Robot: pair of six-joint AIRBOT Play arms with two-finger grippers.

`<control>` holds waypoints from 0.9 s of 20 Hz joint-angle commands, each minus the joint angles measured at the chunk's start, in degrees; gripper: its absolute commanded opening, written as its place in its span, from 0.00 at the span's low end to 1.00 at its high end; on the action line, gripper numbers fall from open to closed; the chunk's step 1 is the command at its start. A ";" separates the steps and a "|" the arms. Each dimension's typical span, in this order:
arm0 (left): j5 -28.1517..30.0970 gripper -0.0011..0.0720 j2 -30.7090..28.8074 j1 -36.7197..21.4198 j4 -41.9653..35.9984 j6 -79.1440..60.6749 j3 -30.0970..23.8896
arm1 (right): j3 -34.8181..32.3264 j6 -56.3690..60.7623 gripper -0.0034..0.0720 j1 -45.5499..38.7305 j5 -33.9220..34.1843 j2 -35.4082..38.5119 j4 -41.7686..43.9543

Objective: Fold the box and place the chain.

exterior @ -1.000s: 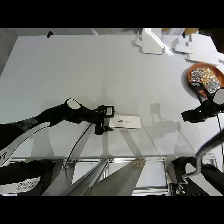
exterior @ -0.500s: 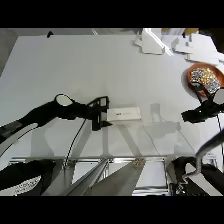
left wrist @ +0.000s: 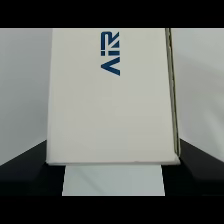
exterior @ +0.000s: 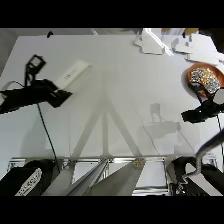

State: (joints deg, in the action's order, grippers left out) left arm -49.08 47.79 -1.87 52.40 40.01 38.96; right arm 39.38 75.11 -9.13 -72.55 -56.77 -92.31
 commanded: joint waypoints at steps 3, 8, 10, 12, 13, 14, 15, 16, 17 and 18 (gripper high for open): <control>-0.57 0.31 -1.14 -15.34 21.18 27.56 0.02 | 0.00 0.00 0.12 -0.04 -0.02 0.04 0.02; -3.06 0.31 5.25 -18.12 21.64 29.70 -0.55 | 0.00 0.00 0.12 -0.04 -0.02 0.04 0.02; -4.31 0.31 7.87 -18.12 21.62 29.79 -0.55 | 0.00 0.00 0.12 -0.04 -0.02 0.04 0.00; -5.49 0.40 10.25 -18.08 21.59 31.69 -0.55 | 0.00 0.00 0.12 -0.04 -0.02 0.04 0.02; -5.90 0.48 11.34 -18.08 21.62 32.48 -0.55 | 0.00 0.00 0.12 -0.04 -0.02 0.07 0.02; -6.40 0.51 12.37 -18.08 21.64 32.50 -0.55 | 0.00 0.00 0.12 -0.04 -0.02 0.07 0.00; -6.73 0.55 13.25 -18.08 21.66 32.48 -0.55 | 0.00 0.00 0.12 -0.04 -0.02 0.07 0.02; -7.06 0.59 14.03 -18.08 21.66 32.50 -0.55 | 0.00 0.00 0.12 -0.04 -0.02 0.07 0.02; -7.39 0.60 14.67 -18.08 21.68 32.48 -0.55 | 0.00 0.00 0.12 -0.04 -0.02 0.07 0.02; -7.76 0.73 15.17 -18.03 21.73 32.48 -0.59 | 0.00 0.00 0.12 -0.04 -0.02 0.07 0.02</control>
